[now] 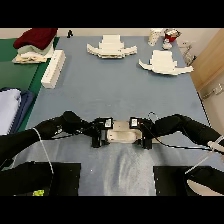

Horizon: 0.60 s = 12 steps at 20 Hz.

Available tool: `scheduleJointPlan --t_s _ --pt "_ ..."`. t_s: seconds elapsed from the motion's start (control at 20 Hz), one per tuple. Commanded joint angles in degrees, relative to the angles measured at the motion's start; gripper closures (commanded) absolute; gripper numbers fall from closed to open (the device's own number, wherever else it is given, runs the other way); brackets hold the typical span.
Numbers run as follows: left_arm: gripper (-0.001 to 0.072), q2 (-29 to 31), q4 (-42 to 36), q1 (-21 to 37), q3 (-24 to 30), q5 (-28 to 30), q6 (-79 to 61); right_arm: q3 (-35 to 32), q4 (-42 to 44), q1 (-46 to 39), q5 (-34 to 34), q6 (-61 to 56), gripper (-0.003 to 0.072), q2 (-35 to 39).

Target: Fold the box.

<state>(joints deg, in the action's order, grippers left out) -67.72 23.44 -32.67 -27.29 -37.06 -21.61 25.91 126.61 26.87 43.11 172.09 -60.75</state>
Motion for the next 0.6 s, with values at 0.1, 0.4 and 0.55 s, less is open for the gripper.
scheduleJointPlan --t_s 0.1,0.4,0.55 --pt "0.0012 -0.5 0.8 -0.9 -0.6 1.1 1.8 0.0 0.0 0.0 0.0 -0.1 0.0204 0.0" --pt "0.0257 -0.6 0.8 -0.9 -0.7 1.1 1.9 0.0 0.0 0.0 0.0 -0.1 0.0204 0.0" --pt "0.0256 -0.6 0.8 -0.9 -0.7 1.1 1.9 0.0 0.0 0.0 0.0 -0.1 0.0204 0.0"
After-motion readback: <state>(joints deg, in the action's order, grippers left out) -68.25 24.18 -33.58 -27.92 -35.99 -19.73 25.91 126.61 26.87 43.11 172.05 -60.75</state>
